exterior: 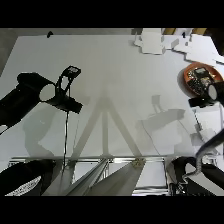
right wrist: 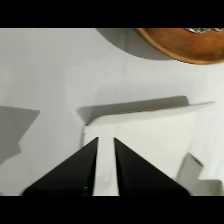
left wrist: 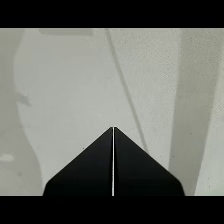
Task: Fold the box and place the chain.
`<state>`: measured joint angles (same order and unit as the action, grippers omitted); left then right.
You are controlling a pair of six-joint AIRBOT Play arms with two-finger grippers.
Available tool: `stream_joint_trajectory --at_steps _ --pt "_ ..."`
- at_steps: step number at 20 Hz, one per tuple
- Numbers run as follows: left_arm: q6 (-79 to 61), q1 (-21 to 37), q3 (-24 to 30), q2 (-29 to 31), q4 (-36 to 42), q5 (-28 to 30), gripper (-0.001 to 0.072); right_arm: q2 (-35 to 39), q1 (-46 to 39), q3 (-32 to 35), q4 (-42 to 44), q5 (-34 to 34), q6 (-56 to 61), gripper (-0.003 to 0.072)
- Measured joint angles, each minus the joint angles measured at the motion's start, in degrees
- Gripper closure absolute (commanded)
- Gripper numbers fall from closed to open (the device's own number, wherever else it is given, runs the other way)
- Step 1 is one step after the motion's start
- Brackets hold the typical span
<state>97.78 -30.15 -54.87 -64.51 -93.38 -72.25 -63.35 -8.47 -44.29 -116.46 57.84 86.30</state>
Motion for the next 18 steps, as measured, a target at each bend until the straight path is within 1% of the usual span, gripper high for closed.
stream_joint_trajectory --at_steps 2,3,4,7,10,11,12,13,16,17,18 --pt "0.00 0.00 0.00 0.00 0.00 0.00 0.0702 -0.04 -5.33 -0.24 -2.62 0.50 -1.27 0.0246" --pt "0.00 0.00 0.00 0.00 0.00 0.00 0.0702 -0.07 -8.50 -0.28 -3.61 0.52 -1.81 0.0193" --pt "0.00 0.00 0.00 0.00 0.00 0.00 0.0702 -0.09 -11.47 -0.33 -4.22 0.55 -1.99 0.0121" --pt "0.00 0.00 0.00 0.00 0.00 0.00 0.0702 -0.55 -20.09 -0.39 -5.46 -0.50 -2.43 0.0114" --pt "0.00 0.00 0.00 0.00 0.00 0.00 0.0702 -2.03 -26.05 -0.39 -6.97 -0.70 -3.54 0.0115" --pt "0.00 0.00 0.00 0.00 0.00 0.00 0.0702 -2.71 -27.58 -0.39 -8.00 -0.46 -3.69 0.0118" --pt "0.00 0.00 0.00 0.00 0.00 0.00 0.0702 -3.41 -28.87 -0.39 -9.11 -0.04 -3.87 0.0149" --pt "0.00 0.00 0.00 0.00 0.00 0.00 0.0702 -4.02 -29.94 -0.39 -10.29 0.15 -3.93 0.0165" --pt "0.00 0.00 0.00 0.00 0.00 0.00 0.0702 -5.88 -32.74 -0.39 -13.66 0.50 -4.11 0.0173" --pt "0.00 0.00 0.00 0.00 0.00 0.00 0.0702 -6.60 -33.62 -0.39 -14.60 0.79 -4.09 0.0199" --pt "0.00 0.00 0.00 0.00 0.00 0.00 0.0702 -7.28 -34.23 -0.39 -15.28 0.94 -4.02 0.0300"
